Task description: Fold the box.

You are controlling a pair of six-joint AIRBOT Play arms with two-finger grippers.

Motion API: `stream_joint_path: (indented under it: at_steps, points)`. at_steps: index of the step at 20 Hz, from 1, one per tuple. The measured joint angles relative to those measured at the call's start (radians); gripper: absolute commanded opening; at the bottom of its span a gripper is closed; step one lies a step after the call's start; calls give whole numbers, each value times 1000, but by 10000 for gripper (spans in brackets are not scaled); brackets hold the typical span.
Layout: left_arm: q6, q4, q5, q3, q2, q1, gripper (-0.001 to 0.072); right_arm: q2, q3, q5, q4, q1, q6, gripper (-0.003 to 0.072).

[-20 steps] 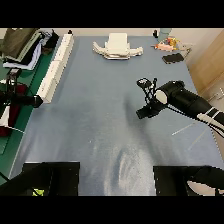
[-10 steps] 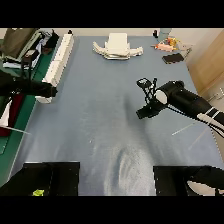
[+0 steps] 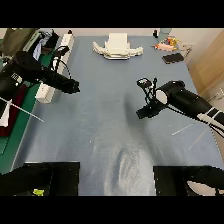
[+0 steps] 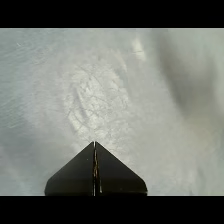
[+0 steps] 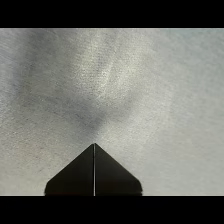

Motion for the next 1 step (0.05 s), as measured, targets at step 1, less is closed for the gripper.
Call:
stream_joint_path:
  at_steps: [1]
  points:
    - [-3,-1,0,2,-5,-6,16,0,0,0,0,0,0,5]
